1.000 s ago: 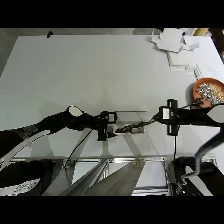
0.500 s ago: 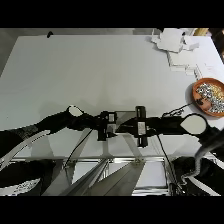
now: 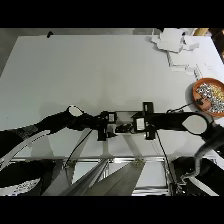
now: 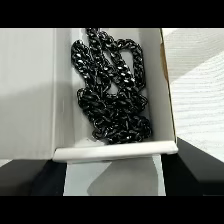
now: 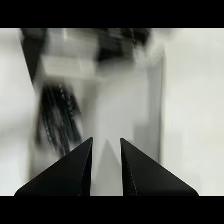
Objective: Fold the box and place the chain.
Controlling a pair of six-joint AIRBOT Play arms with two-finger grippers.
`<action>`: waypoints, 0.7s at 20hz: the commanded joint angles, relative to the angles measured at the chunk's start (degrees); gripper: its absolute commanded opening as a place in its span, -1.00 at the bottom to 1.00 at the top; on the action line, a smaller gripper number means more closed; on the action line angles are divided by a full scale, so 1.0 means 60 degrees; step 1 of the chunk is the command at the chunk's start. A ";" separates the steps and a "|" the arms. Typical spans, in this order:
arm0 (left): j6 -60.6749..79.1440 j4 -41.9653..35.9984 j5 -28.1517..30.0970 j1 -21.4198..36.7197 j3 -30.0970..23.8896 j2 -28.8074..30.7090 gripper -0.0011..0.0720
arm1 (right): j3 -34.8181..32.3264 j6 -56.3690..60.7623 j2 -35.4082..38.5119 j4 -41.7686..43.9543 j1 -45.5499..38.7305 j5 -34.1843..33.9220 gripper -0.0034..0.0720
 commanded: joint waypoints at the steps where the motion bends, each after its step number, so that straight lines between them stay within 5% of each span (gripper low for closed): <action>1: 0.0000 0.0004 0.0007 0.0004 0.0004 0.0004 -0.56 | 0.0018 0.0142 0.0197 -0.2765 -0.2470 0.1665 -0.38; 5: 0.0000 0.0004 0.0004 0.0004 0.0004 0.0004 -0.56 | -0.0182 -0.0561 -0.1067 -0.3049 -0.4564 0.1373 -0.38; 14: 0.0000 0.0004 0.0004 0.0004 0.0004 0.0007 -0.56 | -0.0244 -0.1279 -0.2860 -0.2983 -0.4586 0.0678 -0.40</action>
